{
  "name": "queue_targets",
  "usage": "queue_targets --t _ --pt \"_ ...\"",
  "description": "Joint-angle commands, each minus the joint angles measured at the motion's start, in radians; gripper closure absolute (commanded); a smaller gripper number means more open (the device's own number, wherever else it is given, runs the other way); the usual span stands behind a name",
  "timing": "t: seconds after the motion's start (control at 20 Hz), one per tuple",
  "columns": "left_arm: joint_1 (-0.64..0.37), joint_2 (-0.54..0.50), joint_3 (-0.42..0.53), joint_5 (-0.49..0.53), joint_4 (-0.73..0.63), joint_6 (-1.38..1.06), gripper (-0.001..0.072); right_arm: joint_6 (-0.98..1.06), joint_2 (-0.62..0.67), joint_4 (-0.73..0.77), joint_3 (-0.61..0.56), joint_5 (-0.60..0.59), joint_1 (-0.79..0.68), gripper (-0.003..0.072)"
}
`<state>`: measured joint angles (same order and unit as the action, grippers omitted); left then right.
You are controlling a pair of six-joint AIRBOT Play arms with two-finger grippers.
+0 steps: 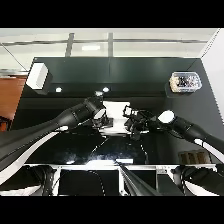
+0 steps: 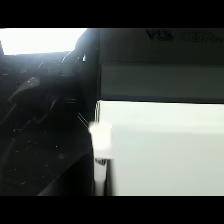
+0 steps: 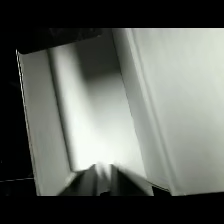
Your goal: Fold the box and place the chain.
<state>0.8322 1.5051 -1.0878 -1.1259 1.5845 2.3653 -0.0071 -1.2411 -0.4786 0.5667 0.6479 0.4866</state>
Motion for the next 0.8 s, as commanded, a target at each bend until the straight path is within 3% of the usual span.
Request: queue_targets --t 0.0,0.1,0.2,0.3,0.4,0.6,0.75 --pt "-0.001 0.0 0.0 -0.002 0.0 -0.001 0.0685 0.115 0.015 -0.051 0.001 0.006 -0.001 0.0683" --pt "-0.001 0.0 0.0 -0.002 0.001 -0.001 0.0685 0.379 0.081 -0.175 0.009 0.04 -0.025 0.0678" --pt "-0.001 0.0 0.0 -0.002 0.0 -0.001 0.0685 0.692 0.18 -0.353 0.037 0.165 -0.093 0.0679" --pt "-0.001 0.0 0.0 -0.005 0.0 -0.001 0.0685 0.95 0.291 -0.498 0.074 0.301 -0.214 0.0678" --pt "-0.001 0.0 0.0 -0.005 0.0 -0.001 0.0685 1.107 0.389 -0.574 0.072 0.309 -0.375 0.0678" --pt "-0.001 0.0 -0.001 -0.005 -0.001 -0.001 0.0685 1.454 0.402 -0.597 -0.027 0.204 -0.657 0.0678" --pt "-0.001 0.0 -0.001 -0.005 -0.001 -0.001 0.0685 1.455 0.362 -0.457 -0.138 0.208 -0.686 0.0678"
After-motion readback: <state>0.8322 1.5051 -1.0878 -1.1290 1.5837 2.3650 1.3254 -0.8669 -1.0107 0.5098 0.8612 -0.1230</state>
